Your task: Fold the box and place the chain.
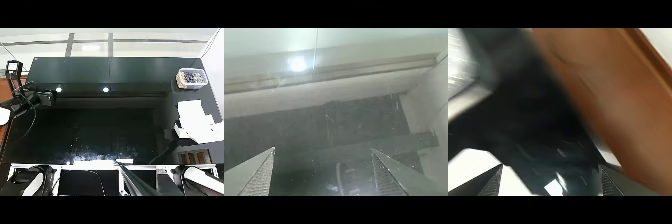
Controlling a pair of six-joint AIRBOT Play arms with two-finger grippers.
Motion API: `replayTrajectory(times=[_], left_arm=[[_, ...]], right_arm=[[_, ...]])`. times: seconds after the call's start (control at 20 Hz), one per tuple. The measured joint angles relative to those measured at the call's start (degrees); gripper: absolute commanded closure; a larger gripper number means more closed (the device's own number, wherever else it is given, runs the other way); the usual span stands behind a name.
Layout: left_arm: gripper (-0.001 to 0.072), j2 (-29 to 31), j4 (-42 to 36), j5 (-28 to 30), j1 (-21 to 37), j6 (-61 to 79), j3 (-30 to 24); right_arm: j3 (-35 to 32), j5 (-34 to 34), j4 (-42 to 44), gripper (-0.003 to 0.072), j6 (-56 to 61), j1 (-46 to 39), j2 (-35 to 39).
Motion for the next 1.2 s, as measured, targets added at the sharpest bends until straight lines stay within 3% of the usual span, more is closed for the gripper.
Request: replayTrajectory(times=[0.2,0.4,0.45,0.55,0.6,0.8,1.0,1.2], left_arm=[[0.0,-0.39,-0.9,-0.24,0.0,-0.02,0.0],[0.0,-0.57,-1.99,-0.22,0.0,-0.04,0.0],[0.0,-0.57,-2.38,-0.24,0.0,-0.04,0.0],[0.0,-0.61,-3.39,-0.22,0.0,-0.04,0.0],[0.0,-0.61,-3.85,-0.22,0.0,-0.04,0.0],[0.0,-0.63,-4.76,-0.22,0.0,-0.04,0.0],[0.0,-0.63,-5.16,-0.28,0.0,-0.07,0.0],[0.0,-1.09,-5.79,-2.34,0.0,-0.09,0.0]], right_arm=[[4.09,10.97,-9.4,-0.0028,-5.68,-3.34,-6.49],[5.25,12.9,-10.95,-0.0027,-14.58,-4.11,-9.79],[5.38,13.35,-10.91,0.003,-17.14,-4.2,-10.6],[5.49,14.86,-10.82,0.0401,-21.35,-4.31,-12.07],[5.55,15.5,-10.38,0.0676,-22.75,-4.37,-12.59],[5.64,17.68,-6.47,0.0666,-26.29,-4.37,-12.39],[4.74,25.35,4.09,0.0666,-28.74,-4.37,-9.44],[-3.1,29.81,15.98,0.0666,-29.53,-2.12,-1.64]])
